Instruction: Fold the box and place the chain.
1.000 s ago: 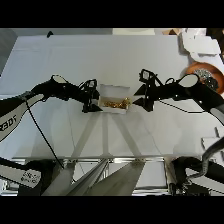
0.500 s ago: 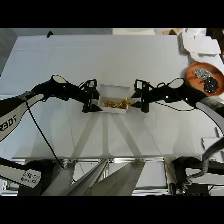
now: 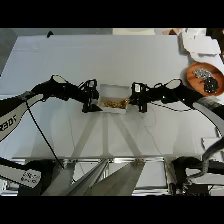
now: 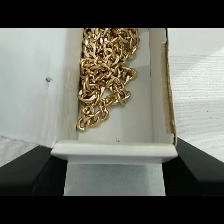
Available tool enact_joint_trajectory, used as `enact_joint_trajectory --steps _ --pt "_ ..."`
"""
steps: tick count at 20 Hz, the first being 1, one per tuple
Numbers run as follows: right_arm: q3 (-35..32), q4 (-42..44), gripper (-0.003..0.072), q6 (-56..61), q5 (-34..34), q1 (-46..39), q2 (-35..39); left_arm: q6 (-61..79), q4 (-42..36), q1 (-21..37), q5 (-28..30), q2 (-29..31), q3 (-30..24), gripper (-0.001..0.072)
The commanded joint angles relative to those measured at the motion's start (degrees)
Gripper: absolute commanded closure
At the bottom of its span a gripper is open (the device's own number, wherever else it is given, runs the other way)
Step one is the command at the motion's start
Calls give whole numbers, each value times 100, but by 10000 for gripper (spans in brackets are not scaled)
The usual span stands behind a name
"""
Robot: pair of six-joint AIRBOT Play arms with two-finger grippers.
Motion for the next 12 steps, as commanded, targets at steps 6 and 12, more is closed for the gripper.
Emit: enact_joint_trajectory --steps 6,12 --pt "-2 -494 675 376 -293 9 341 2 -7 0 -7 -4 0 365" --pt "-2 -883 675 931 -144 46 793 2 -7 0 -4 -4 0 365"
